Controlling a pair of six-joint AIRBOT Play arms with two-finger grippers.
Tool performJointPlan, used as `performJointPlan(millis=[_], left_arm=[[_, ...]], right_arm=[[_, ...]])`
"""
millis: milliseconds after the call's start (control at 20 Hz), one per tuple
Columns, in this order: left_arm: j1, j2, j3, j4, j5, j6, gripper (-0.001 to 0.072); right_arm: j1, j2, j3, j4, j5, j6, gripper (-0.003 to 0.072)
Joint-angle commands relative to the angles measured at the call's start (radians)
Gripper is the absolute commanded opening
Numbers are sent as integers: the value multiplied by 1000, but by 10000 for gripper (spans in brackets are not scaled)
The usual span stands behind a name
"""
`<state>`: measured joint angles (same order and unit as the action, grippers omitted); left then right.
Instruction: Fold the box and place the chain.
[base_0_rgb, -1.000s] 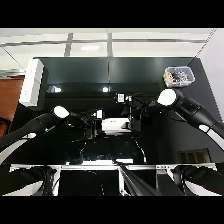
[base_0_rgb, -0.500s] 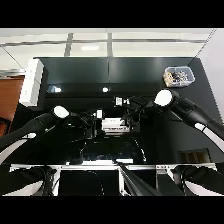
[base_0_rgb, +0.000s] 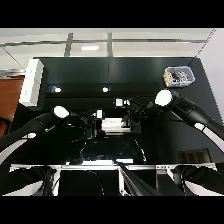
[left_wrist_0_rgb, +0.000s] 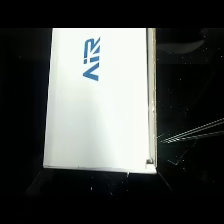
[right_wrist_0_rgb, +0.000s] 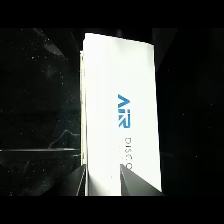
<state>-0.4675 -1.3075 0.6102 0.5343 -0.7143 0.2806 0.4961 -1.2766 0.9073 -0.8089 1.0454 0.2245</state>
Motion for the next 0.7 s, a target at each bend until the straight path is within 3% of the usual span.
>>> performJointPlan(millis=[0, 450, 650], left_arm=[[0, 0, 0, 0, -1, 0, 361], [0, 0, 0, 0, -1, 0, 360], [0, 0, 0, 0, -1, 0, 360]], right_arm=[[0, -1, -1, -11, 9, 4, 227], [0, 5, -11, -37, 31, 90, 228], [-43, 97, 25, -30, 109, 431, 226]])
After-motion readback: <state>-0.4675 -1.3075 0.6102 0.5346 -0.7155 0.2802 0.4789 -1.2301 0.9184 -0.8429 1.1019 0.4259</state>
